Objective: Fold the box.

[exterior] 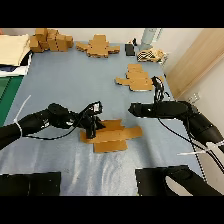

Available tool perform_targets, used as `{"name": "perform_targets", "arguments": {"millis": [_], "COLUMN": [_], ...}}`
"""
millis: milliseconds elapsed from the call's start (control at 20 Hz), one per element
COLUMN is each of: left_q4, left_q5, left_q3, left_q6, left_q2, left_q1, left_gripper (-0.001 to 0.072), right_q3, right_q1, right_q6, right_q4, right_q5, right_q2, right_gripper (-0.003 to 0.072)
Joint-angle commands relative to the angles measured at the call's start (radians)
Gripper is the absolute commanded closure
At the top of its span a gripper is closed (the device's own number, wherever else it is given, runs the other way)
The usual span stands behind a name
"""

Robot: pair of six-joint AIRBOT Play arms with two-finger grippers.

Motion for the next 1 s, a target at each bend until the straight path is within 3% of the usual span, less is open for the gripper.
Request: {"name": "perform_targets", "arguments": {"millis": [0, 950], "left_q4": [-0.009, -0.005], "left_q5": [-0.043, -0.058], "left_q3": [0.001, 0.001], "left_q6": [-0.022, -0.021], "left_q2": [0.010, -0.016], "left_q1": [0.012, 0.010], "left_gripper": [0.0696, 0.0696], "right_q3": [0.000, 0.000], "right_q1": [0.001, 0.001], "right_q6": [0.000, 0.000], "right_q4": [0.000, -0.011], "right_q5": [0.000, 0.000], "right_q2": [0.000, -0.003], "right_gripper": [0.0681, 0.0681]}}
